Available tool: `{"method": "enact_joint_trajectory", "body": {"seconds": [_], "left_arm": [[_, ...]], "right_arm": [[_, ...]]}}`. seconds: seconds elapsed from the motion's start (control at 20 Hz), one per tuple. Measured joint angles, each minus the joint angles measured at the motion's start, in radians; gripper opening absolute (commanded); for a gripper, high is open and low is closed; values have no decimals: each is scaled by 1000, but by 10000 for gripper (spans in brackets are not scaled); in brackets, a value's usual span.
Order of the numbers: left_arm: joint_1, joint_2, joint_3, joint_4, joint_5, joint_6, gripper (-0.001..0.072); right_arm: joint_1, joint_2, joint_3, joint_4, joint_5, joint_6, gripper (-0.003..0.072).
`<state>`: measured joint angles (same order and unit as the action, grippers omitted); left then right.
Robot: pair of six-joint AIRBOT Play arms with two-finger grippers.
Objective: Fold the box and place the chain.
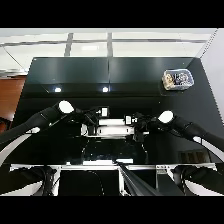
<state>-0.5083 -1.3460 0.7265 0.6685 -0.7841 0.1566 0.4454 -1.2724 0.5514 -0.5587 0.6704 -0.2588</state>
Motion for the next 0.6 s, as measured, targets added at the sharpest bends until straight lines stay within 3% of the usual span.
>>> {"method": "enact_joint_trajectory", "body": {"seconds": [0.15,0.2,0.25,0.35,0.4,0.45,0.6], "left_arm": [[0,0,0,0,0,0,32],[0,0,0,0,0,0,134],[0,2,0,1,-3,0,347],[1,17,0,7,-8,-20,625],[5,33,0,16,-3,-48,687],[11,55,0,32,-6,-90,702],[51,154,0,146,-40,-296,698]], "right_arm": [[0,0,0,-2,-1,0,473],[0,0,0,-2,-2,0,473],[0,0,0,-2,-3,0,473],[0,0,0,-2,-10,0,442],[0,0,0,-2,-9,0,247],[0,0,0,-2,-9,1,110],[0,0,0,-2,-8,1,105]]}}
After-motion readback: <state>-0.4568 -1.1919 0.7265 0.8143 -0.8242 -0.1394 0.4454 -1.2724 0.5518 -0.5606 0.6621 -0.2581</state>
